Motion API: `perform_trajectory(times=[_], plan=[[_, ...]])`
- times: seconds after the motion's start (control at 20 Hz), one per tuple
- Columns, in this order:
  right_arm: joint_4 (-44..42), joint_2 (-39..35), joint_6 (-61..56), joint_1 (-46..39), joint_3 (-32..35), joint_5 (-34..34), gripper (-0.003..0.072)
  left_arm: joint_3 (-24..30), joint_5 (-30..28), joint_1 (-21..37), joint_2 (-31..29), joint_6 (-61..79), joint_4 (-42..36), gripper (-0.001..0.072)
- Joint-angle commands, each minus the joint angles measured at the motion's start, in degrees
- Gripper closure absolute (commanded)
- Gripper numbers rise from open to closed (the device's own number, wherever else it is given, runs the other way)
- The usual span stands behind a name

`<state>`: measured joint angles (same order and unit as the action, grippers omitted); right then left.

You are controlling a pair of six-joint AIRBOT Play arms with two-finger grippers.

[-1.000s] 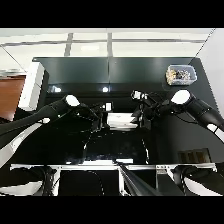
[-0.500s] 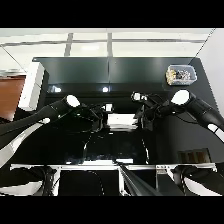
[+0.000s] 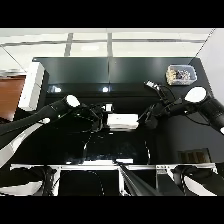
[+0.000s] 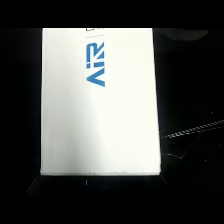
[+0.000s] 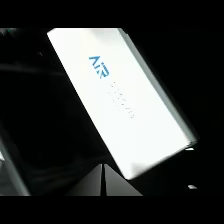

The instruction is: Fold the box and place the chain.

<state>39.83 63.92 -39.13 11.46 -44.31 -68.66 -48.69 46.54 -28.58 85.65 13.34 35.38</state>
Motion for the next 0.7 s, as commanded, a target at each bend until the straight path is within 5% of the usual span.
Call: perform_trajectory(times=[0.0,0.15,0.65], plan=[[-14.53,0.98,-11.32,0.48,4.2,4.22,0.0662,-0.02,-0.09,0.0,0.02,-0.02,-0.02,0.036],[-20.2,4.35,-11.69,3.3,4.72,9.86,0.0662,-0.02,-0.11,0.0,0.04,-0.02,-0.02,0.036],[-6.93,11.43,-17.86,5.01,4.66,13.25,0.0663,-0.02,0.0,0.02,0.02,-0.02,-0.04,0.036]])
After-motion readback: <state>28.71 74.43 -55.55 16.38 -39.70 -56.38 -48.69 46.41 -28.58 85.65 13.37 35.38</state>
